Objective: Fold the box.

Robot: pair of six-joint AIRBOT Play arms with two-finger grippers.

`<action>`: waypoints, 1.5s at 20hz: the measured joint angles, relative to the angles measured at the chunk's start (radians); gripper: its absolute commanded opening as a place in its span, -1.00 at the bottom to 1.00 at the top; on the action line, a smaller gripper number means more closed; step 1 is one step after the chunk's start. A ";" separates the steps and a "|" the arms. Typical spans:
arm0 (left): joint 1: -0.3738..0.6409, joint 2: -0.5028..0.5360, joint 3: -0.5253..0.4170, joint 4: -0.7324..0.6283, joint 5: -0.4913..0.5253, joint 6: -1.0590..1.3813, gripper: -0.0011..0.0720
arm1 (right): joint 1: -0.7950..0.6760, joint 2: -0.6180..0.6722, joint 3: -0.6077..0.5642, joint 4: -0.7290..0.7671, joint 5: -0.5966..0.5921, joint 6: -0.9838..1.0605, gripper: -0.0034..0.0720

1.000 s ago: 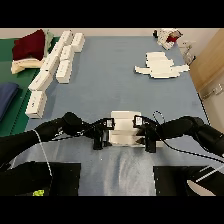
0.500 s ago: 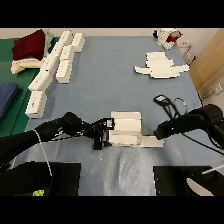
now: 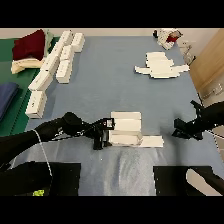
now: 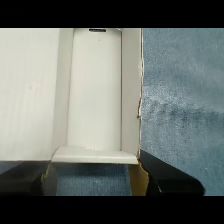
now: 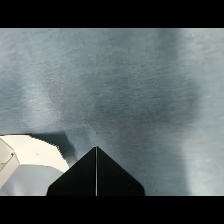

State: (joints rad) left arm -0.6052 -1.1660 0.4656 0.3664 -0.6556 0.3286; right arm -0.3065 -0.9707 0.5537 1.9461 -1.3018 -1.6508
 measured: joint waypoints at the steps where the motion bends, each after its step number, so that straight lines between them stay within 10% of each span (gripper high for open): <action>1: 0.000 0.000 0.000 0.000 0.000 0.000 0.25 | -0.027 -0.034 -0.007 0.027 -0.010 -0.022 -0.90; 22: 0.000 0.000 0.000 0.000 0.000 0.000 0.25 | 0.169 -0.149 -0.155 0.477 0.046 -0.252 -0.90; 30: 0.000 0.000 0.000 0.000 0.000 0.000 0.25 | 0.293 -0.001 -0.115 0.496 0.032 -0.261 0.12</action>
State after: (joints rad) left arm -0.6052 -1.1660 0.4656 0.3664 -0.6556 0.3286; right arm -0.0135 -0.9714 0.4389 2.4424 -1.2701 -1.9118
